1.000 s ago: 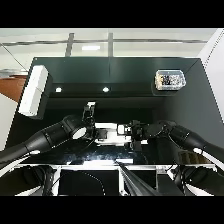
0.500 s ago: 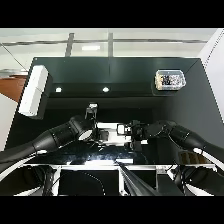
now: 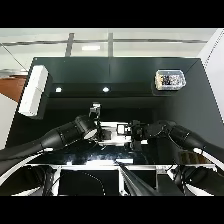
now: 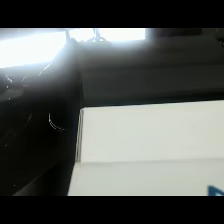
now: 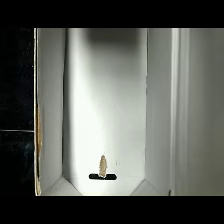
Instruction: Fold the box and place the chain.
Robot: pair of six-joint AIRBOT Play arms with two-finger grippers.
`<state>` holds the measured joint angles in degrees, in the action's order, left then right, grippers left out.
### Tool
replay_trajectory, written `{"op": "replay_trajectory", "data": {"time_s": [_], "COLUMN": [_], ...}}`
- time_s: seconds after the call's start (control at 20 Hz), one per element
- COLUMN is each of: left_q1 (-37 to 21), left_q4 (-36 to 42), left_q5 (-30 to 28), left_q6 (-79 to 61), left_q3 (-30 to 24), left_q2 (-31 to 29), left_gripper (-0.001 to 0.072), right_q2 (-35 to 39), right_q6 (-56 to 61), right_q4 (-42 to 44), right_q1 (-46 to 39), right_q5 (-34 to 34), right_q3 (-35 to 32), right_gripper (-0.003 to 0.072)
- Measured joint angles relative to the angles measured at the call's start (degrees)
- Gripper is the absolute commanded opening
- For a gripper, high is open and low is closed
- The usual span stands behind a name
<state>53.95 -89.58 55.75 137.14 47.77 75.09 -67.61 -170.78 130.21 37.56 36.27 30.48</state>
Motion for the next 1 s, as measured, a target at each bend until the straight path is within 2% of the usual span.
{"op": "replay_trajectory", "data": {"time_s": [0.45, 0.5, 0.55, 0.6, 0.75, 0.85, 0.95, 1.0], "left_q1": [0.0, 0.0, 0.0, 0.0, 0.0, 0.0, 0.0, 0.0], "left_q4": [-0.2, -0.2, -0.2, -0.4, -0.5, -0.5, -0.7, -0.8], "left_q5": [0.3, 0.3, 0.3, 0.5, 0.5, 0.5, 0.7, 0.8], "left_q6": [2.4, 2.6, 3.0, 3.3, 3.9, 4.1, 4.3, 4.3], "left_q3": [0.9, 0.9, 1.0, 1.0, 1.1, 1.2, 1.2, 1.2], "left_q2": [0.3, 0.4, 0.5, 0.6, 0.9, 1.0, 1.2, 1.2], "left_gripper": [0.0266, 0.0252, 0.0196, 0.0177, 0.0177, 0.0132, 0.0049, 0.0046], "right_q2": [0.0, 0.0, 0.0, 0.0, 0.0, 0.0, 0.0, 0.0], "right_q6": [0.0, 0.0, 0.0, 0.0, 0.1, 0.1, 0.0, 0.0], "right_q4": [0.0, 0.0, 0.0, 0.0, 0.0, 0.0, 0.0, -0.1], "right_q1": [0.0, 0.0, 0.0, 0.0, 0.0, 0.0, 0.0, 0.0], "right_q5": [0.0, 0.0, 0.0, 0.0, 0.0, 0.0, 0.0, 0.1], "right_q3": [0.0, 0.0, 0.0, 0.0, 0.0, 0.0, 0.0, 0.0], "right_gripper": [0.0549, 0.0549, 0.0549, 0.0549, 0.0549, 0.0549, 0.0549, 0.0548]}}
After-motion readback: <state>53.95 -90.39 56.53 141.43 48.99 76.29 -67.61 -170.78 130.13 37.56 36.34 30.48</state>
